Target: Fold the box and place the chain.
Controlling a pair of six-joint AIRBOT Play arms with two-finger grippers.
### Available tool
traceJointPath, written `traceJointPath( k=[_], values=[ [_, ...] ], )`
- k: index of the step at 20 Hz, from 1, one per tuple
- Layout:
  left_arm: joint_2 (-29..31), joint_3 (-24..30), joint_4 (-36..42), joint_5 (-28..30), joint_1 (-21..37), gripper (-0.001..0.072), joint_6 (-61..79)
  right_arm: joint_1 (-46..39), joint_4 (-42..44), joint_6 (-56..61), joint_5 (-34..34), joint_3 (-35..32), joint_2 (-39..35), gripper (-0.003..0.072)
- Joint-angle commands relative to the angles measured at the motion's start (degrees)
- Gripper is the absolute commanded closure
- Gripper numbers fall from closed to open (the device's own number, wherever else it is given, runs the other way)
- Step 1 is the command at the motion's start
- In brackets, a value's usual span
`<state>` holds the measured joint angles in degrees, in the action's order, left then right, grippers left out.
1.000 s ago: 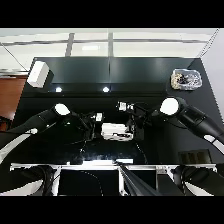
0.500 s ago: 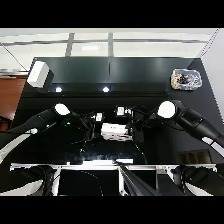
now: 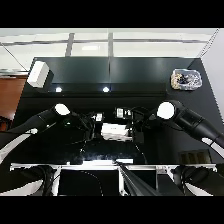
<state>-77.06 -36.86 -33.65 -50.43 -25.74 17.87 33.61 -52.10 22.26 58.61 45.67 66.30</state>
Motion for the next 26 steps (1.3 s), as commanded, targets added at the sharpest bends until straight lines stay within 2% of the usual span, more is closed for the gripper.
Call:
traceJointPath(
  k=[1, 15, 19, 22, 23, 24, 25, 26],
  values=[
    [-0.02, -0.02, 0.00, 0.04, 0.00, 0.0343, -0.07, 0.09, -0.04, 0.02, -0.17, 0.00, 0.02, 0.0360],
    [-0.02, -0.02, 0.00, 0.02, 0.00, 0.0344, -0.07, -0.02, 0.46, 1.14, -1.14, -0.74, 1.01, 0.0362],
    [-0.02, -0.02, 0.00, 0.04, 0.00, 0.0343, -0.07, -0.35, 0.90, 8.76, -0.57, 1.57, -2.34, 0.0363],
    [-0.02, -0.02, 0.02, 0.04, 0.00, 0.0344, -0.07, -3.21, 1.03, 20.79, 2.75, 1.55, -5.40, 0.0363],
    [-0.02, -0.02, 0.00, 0.04, 0.00, 0.0344, -0.07, -5.05, 0.94, 28.68, 4.28, 0.94, -5.40, 0.0411],
    [-0.02, -0.02, 0.02, 0.04, 0.00, 0.0344, -0.07, -6.67, 2.21, 34.49, 4.57, -0.68, -5.40, 0.0600],
    [-0.02, -0.02, 0.00, 0.04, -0.02, 0.0344, -0.07, -8.13, 6.29, 35.93, 4.07, -2.97, -5.40, 0.0683],
    [-0.02, -0.02, 0.00, 0.02, 0.00, 0.0344, -0.07, -8.96, 12.37, 35.78, 2.08, -5.18, -5.38, 0.0683]
  ],
)
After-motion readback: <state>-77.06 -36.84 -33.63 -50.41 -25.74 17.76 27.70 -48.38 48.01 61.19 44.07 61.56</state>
